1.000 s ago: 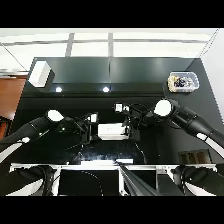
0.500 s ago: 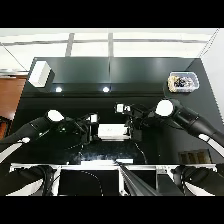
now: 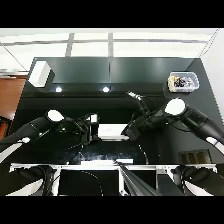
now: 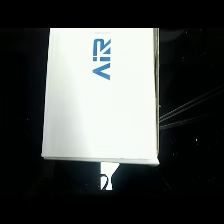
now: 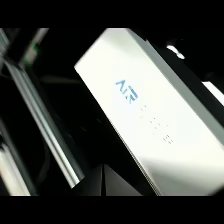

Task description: Fold the box and place the chain.

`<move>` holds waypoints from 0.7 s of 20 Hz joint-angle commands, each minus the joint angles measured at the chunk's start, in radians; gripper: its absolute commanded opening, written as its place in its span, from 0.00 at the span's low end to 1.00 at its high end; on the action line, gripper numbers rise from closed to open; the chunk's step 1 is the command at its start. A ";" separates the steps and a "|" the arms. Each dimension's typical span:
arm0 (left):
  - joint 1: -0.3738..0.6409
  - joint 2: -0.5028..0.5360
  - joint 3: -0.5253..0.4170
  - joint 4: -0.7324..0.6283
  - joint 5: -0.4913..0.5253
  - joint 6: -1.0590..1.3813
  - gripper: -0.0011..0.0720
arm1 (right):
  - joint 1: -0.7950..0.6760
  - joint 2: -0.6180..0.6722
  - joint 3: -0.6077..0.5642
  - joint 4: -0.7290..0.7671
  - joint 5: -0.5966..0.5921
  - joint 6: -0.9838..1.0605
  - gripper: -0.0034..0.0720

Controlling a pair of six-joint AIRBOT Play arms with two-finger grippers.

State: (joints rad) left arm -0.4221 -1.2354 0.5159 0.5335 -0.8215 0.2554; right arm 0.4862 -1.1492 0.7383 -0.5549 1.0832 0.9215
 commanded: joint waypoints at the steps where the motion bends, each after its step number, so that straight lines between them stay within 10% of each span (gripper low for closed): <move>1: 0.000 -0.001 0.001 0.000 0.001 0.000 0.56 | -0.004 -0.103 -0.030 0.204 -0.039 0.052 0.05; 14: 0.000 -0.001 0.001 0.000 0.001 0.000 0.56 | -0.004 -0.191 -0.030 0.082 -0.122 0.066 0.05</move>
State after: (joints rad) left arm -0.4221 -1.2354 0.5159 0.5339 -0.8200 0.2562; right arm 0.4824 -1.3369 0.7094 -0.4492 0.9707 0.9852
